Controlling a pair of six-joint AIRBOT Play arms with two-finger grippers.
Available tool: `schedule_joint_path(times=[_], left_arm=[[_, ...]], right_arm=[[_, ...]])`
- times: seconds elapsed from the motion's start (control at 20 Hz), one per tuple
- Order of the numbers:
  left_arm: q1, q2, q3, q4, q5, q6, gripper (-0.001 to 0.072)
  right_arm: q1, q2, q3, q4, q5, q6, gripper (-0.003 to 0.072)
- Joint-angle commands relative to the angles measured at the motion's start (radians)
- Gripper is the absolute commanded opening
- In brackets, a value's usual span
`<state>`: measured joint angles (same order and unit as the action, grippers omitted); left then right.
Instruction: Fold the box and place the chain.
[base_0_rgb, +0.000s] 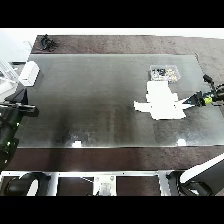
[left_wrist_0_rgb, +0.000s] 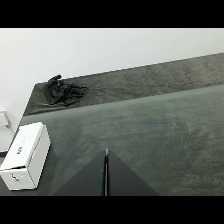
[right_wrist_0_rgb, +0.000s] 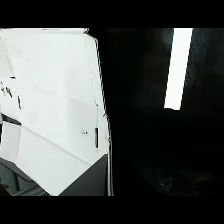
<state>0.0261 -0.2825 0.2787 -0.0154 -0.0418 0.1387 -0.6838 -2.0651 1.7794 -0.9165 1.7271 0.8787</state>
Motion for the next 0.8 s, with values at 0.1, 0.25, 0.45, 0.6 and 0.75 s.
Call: schedule_joint_path(times=[0.1,0.25,0.45,0.6,0.75], left_arm=[[0.001,0.0,0.0,0.0,0.0,0.0,0.002],[0.001,0.0,0.0,0.0,-0.001,0.0,0.002],[0.001,0.0,0.0,0.0,0.0,0.0,0.0019],[0.001,0.0,0.0,0.0,-0.001,0.0,0.0019],[0.001,0.0,0.0,0.0,0.0,0.0,0.002]], right_arm=[[0.008,0.063,-0.065,0.1,0.082,-0.017,0.0005],[0.053,0.166,-0.211,0.245,-0.026,-0.049,0.0005],[0.203,0.291,-0.422,0.317,-0.175,-0.053,0.0005],[0.353,0.368,-0.536,0.434,-0.354,-0.054,0.0005],[0.512,0.384,-0.541,0.442,-0.484,-0.053,0.0006]])
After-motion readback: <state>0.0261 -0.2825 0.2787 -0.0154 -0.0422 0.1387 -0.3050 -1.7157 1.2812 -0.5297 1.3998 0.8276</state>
